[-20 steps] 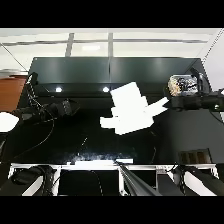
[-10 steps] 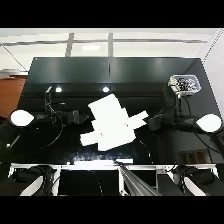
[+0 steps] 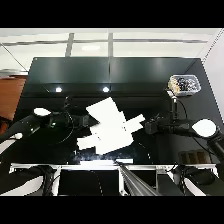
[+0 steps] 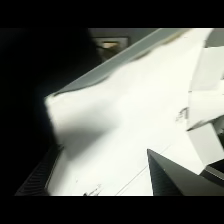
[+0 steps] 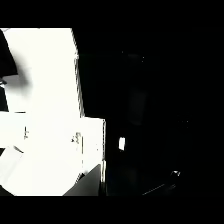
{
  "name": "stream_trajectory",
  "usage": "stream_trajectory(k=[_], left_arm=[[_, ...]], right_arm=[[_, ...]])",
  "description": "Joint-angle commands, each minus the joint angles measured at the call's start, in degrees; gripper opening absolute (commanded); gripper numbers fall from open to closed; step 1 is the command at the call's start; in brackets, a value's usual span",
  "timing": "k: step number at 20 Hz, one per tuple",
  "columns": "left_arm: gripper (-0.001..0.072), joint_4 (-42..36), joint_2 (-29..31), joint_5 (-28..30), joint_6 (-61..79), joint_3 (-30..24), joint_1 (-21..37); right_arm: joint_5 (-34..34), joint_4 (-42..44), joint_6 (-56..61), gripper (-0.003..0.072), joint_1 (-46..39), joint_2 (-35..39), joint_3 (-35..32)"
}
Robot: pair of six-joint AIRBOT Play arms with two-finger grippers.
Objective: Fold the box and place the chain.
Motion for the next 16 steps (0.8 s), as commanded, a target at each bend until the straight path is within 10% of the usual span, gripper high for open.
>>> stream_trajectory(k=[1,5,16], left_arm=[[0.07,-10.32,-4.72,-5.7,15.06,-0.02,0.02],[0.0699,-9.09,-6.58,-17.77,25.86,-0.02,0.02],[0.068,-0.94,-7.39,-13.33,24.37,3.21,-0.7]], right_arm=[[0.68,0.0,0.24,0.0024,0.15,0.04,-0.04],[0.66,0.0,0.24,0.0024,0.15,0.02,-0.04],[0.63,-0.09,0.22,0.0024,0.15,0.02,-0.04]])
